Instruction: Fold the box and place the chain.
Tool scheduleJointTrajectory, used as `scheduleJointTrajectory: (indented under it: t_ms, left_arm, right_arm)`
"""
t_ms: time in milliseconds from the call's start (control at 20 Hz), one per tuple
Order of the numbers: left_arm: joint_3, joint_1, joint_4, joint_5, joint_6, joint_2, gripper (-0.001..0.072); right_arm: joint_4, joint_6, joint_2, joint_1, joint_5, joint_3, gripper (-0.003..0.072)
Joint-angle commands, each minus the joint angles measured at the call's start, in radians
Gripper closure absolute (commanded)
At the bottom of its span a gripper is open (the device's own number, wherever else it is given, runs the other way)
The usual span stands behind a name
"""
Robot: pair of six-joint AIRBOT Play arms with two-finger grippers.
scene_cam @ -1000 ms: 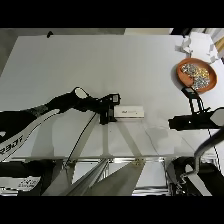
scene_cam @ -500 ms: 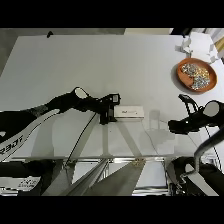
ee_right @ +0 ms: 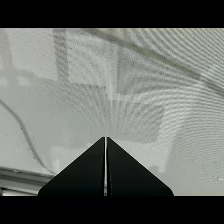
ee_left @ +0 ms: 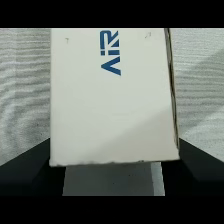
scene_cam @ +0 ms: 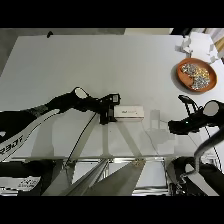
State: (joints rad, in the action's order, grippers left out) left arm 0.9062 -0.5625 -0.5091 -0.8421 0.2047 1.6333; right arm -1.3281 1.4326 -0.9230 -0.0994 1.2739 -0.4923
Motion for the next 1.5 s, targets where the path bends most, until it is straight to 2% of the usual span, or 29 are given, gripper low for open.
scheduleJointTrajectory:
  t_ms: [0,1350,1400,1450]
  left_arm:
    - [0.000,0.000,0.000,0.000,0.000,-0.001,0.0502]
    - [0.000,0.000,0.007,-0.017,0.001,-0.002,0.0505]
    - [0.000,0.000,0.007,-0.018,0.001,-0.002,0.0532]
    - [0.000,0.000,0.003,-0.021,0.001,-0.002,0.0716]
  right_arm:
    - [0.000,0.000,0.000,0.000,0.001,-0.001,0.0675]
    - [0.000,0.000,0.000,0.000,0.001,-0.001,0.0675]
    - [0.000,0.000,0.000,0.000,0.001,-0.001,0.0675]
    - [0.000,0.000,0.000,0.000,0.001,-0.001,0.0675]
